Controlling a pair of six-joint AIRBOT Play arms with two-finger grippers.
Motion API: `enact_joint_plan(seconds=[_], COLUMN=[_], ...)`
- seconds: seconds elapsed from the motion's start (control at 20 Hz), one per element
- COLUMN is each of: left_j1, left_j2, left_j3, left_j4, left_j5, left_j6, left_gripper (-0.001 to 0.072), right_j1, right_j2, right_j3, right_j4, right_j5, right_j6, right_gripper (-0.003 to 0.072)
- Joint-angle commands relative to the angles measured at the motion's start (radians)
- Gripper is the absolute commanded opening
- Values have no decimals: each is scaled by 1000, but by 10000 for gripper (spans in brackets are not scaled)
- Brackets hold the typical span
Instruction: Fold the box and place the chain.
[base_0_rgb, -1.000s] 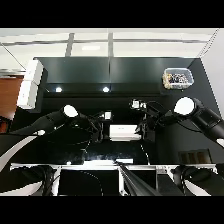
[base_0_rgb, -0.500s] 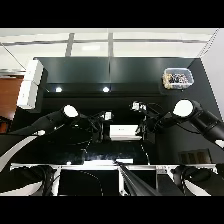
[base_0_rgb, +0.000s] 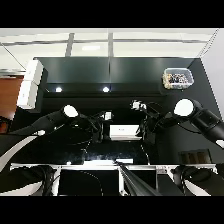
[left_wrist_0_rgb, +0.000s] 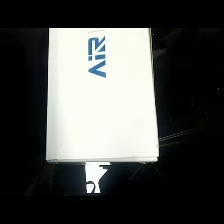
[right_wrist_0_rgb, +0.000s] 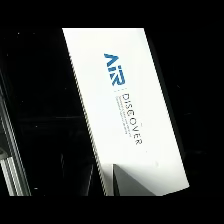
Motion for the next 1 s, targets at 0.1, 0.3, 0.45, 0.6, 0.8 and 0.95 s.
enact_joint_plan(seconds=[0.1, 0.3, 0.45, 0.6, 0.8, 0.95], left_j1=[0, 0, 0, 0, 0, 0], left_j2=[0, 0, 0, 0, 0, 0], left_j3=[0, 0, 0, 0, 0, 0], left_j4=[1, 1, 1, 1, 1, 1], left_j5=[0, 1, 0, 1, 1, 0], left_j6=[2, 2, 2, 2, 2, 2], left_gripper=[338, 338, 338, 337, 338, 338], right_j1=[-20, -182, -271, -196, -58, -63], right_j2=[32, 76, 92, 76, 13, -5], right_j3=[6, -21, -147, -239, -240, -240], right_j4=[50, 151, 407, 537, 534, 531], right_j5=[56, 168, 95, -53, -197, -269], right_j6=[209, 369, 438, 549, 618, 631], right_gripper=[133, 20, 20, 20, 20, 20])
